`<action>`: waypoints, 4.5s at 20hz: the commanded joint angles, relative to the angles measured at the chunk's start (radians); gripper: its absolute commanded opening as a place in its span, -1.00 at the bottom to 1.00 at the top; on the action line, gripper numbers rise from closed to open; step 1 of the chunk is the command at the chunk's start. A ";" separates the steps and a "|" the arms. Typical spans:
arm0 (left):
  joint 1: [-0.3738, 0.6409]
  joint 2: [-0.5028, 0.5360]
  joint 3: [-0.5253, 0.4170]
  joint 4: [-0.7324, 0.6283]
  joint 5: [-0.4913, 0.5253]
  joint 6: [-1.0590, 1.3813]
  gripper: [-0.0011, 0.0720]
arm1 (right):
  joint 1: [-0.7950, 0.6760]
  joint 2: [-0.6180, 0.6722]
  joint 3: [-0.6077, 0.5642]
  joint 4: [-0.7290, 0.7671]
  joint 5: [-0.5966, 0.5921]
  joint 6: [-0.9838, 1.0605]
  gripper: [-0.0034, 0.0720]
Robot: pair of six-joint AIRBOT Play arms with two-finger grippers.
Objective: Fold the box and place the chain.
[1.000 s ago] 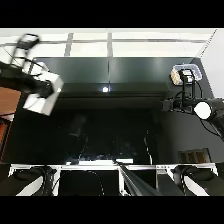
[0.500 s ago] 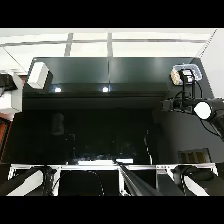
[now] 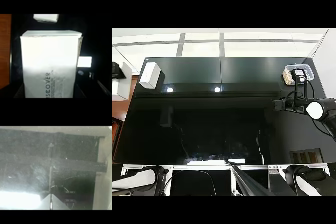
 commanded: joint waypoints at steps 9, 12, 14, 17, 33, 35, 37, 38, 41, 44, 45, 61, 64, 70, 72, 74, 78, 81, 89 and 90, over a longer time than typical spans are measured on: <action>0.055 -0.246 0.026 -0.046 0.007 0.147 0.37 | 0.000 0.000 -0.001 0.000 -0.008 0.000 -0.87; 0.058 -0.276 0.026 -0.045 0.016 0.147 0.37 | 0.000 0.000 -0.001 0.000 -0.022 0.000 -0.87; 0.059 -0.294 0.026 -0.046 0.016 0.147 0.37 | 0.000 0.000 -0.001 0.000 -0.035 0.000 -0.87; 0.058 -0.325 0.026 -0.050 0.025 0.147 0.37 | 0.000 -0.004 -0.001 0.001 -0.036 0.000 -0.87; 0.047 -0.379 0.026 -0.095 0.174 0.174 0.38 | 0.000 -0.012 -0.001 0.008 -0.052 0.001 -0.87; 0.046 -0.396 0.026 -0.099 0.170 0.173 0.38 | 0.000 -0.012 -0.001 0.010 -0.051 0.001 -0.87; 0.046 -0.409 0.026 -0.103 0.171 0.173 0.38 | 0.000 -0.012 -0.001 0.020 -0.052 0.001 -0.87; 0.046 -0.412 0.026 -0.103 0.180 0.173 0.38 | 0.000 -0.012 -0.001 0.021 -0.054 0.001 -0.87; 0.043 -0.415 0.027 -0.102 0.204 0.164 0.97 | 0.000 -0.012 -0.001 0.027 -0.057 0.001 -0.87; 0.025 -0.415 0.124 -0.100 0.139 0.161 0.98 | 0.000 -0.012 -0.001 0.039 -0.056 0.001 -0.87; 0.016 -0.415 0.195 -0.100 0.106 0.158 0.98 | 0.000 -0.012 -0.001 0.039 -0.056 0.001 -0.87; -0.299 0.298 -0.151 -0.098 0.305 -0.067 -0.90 | 0.037 0.097 0.032 0.105 0.134 -0.072 -0.88; -0.383 0.435 -0.276 -0.098 0.323 -0.082 -0.90 | 0.037 0.162 0.032 0.105 0.142 -0.075 -0.88; -0.584 0.718 -0.708 -0.097 0.609 -0.202 -0.90 | 0.037 0.217 0.024 0.105 0.083 -0.084 -0.88; -0.615 0.771 -0.851 -0.096 0.656 -0.201 -0.90 | 0.037 0.217 -0.006 0.105 0.035 -0.094 -0.88; -0.611 0.797 -0.966 -0.090 0.669 -0.201 -0.90 | 0.037 0.217 -0.063 0.101 -0.026 -0.094 -0.88; -0.608 0.803 -1.094 -0.074 0.679 -0.202 -0.90 | 0.037 0.216 -0.177 0.102 -0.147 -0.094 -0.87; -0.608 0.803 -1.124 -0.087 0.679 -0.202 -0.90 | 0.037 0.216 -0.185 0.110 -0.135 -0.093 -0.87; -0.608 0.803 -1.125 -0.086 0.671 -0.201 -0.90 | 0.037 0.216 -0.185 0.114 -0.135 -0.094 -0.87; -0.608 0.803 -1.125 -0.086 0.671 -0.201 -0.90 | 0.037 0.216 -0.185 0.114 -0.135 -0.094 -0.87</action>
